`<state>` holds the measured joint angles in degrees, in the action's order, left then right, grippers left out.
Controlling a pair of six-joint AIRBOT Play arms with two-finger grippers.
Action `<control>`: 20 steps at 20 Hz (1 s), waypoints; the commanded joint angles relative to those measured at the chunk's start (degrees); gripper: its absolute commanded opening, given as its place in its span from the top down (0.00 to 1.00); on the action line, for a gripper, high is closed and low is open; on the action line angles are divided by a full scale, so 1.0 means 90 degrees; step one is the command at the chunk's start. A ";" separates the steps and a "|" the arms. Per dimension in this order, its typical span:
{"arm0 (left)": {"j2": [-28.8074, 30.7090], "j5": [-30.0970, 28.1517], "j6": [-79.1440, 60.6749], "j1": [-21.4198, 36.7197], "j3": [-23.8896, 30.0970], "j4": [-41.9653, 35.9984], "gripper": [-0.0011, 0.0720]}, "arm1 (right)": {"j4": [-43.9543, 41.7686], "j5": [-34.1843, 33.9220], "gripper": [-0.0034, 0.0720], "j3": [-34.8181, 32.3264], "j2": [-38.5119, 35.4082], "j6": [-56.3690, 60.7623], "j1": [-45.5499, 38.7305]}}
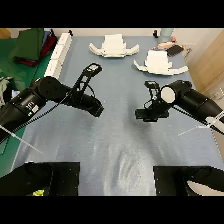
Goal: Fold the box.
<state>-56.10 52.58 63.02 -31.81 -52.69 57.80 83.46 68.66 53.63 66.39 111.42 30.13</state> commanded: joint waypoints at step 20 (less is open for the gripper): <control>0.0002 -0.0005 -0.0002 0.0000 0.0000 0.0002 0.96 | -0.2616 -0.0017 0.43 0.5629 0.4352 -0.3062 -0.6297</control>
<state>-56.10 52.53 63.02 -31.81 -52.69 57.82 66.37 68.14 93.62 95.26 88.49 -20.43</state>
